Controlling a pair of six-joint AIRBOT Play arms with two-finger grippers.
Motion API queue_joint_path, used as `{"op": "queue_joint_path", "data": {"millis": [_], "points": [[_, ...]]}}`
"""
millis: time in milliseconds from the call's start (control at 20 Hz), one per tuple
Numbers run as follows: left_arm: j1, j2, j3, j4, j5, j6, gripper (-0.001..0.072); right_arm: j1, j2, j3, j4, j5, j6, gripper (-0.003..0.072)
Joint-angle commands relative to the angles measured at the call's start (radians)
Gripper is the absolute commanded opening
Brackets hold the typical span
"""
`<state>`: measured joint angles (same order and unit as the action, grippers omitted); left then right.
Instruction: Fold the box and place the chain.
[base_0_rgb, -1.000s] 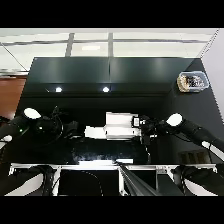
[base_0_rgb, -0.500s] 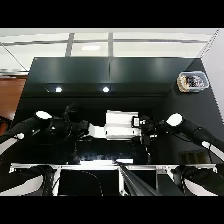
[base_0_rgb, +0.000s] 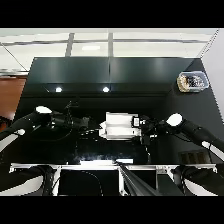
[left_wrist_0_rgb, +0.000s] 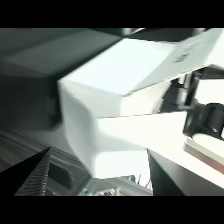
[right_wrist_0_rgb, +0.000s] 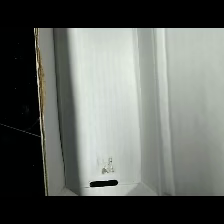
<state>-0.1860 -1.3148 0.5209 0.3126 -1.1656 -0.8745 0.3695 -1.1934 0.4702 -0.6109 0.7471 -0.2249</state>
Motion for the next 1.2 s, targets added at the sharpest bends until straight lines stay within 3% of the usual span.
{"op": "queue_joint_path", "data": {"millis": [0,350,400,450,500,650,1150], "points": [[-0.017,0.000,0.032,-0.002,-0.043,0.002,0.0686,0.000,-0.001,0.000,0.000,0.000,0.000,0.0170],[-0.173,0.001,0.168,0.198,0.061,-0.263,0.0679,0.000,-0.001,0.000,0.001,0.000,0.000,0.0170],[-0.186,0.001,0.183,0.201,0.064,-0.283,0.0651,0.000,-0.001,0.000,0.001,0.000,0.000,0.0170],[-0.197,0.001,0.198,0.204,0.065,-0.313,0.0571,0.000,-0.001,0.000,0.001,0.000,0.001,0.0170],[-0.207,0.001,0.210,0.204,0.065,-0.326,0.0557,0.000,-0.001,0.000,0.000,0.000,0.000,0.0170],[-0.246,0.001,0.241,0.224,0.091,-0.399,0.0557,0.000,-0.001,0.000,0.001,0.000,0.000,0.0170],[-0.412,0.000,0.311,0.567,0.195,-0.721,0.0556,0.000,-0.001,0.000,0.001,0.000,0.000,0.0170]]}}
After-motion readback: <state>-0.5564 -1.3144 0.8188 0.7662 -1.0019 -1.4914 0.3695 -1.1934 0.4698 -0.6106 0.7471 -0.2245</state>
